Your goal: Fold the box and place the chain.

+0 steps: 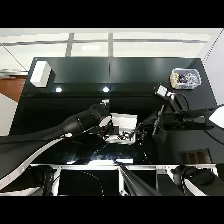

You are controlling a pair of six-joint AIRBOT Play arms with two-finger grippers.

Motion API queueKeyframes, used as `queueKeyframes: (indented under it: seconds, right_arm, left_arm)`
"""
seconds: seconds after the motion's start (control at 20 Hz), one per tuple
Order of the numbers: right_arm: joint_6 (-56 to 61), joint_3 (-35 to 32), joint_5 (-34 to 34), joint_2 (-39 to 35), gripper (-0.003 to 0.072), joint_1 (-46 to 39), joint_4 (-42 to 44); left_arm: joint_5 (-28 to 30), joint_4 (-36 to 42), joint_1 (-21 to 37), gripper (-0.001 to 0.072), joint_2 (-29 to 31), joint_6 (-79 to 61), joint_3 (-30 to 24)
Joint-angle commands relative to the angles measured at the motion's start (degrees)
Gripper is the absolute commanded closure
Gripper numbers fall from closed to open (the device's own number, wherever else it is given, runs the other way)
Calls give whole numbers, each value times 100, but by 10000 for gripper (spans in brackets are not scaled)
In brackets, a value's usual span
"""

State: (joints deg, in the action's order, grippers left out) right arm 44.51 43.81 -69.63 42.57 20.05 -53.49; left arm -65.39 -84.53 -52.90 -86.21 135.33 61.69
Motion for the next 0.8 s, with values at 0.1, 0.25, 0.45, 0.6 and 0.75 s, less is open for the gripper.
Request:
queueKeyframes:
  seconds: [0.1, 0.25, 0.45, 0.6, 0.75]
  right_arm:
    - [140, 116, 313, 382, 638, 382, 1043]
    - [140, 111, 476, 828, 625, 531, 951]
    - [323, 111, 136, 769, 189, 350, 192]
    - [501, 103, -601, 490, 189, -481, -579]
    - [400, -313, -457, 389, 190, -1388, -284]
  left_arm:
    - [0, -2, 2, 678, 0, -2, 2]
    - [20, -2, 2, 678, 0, -2, 2]
    - [20, -2, 2, 678, 0, -2, 2]
    - [20, -2, 2, 678, 0, -2, 2]
    - [20, -2, 2, 678, 0, -2, 2]
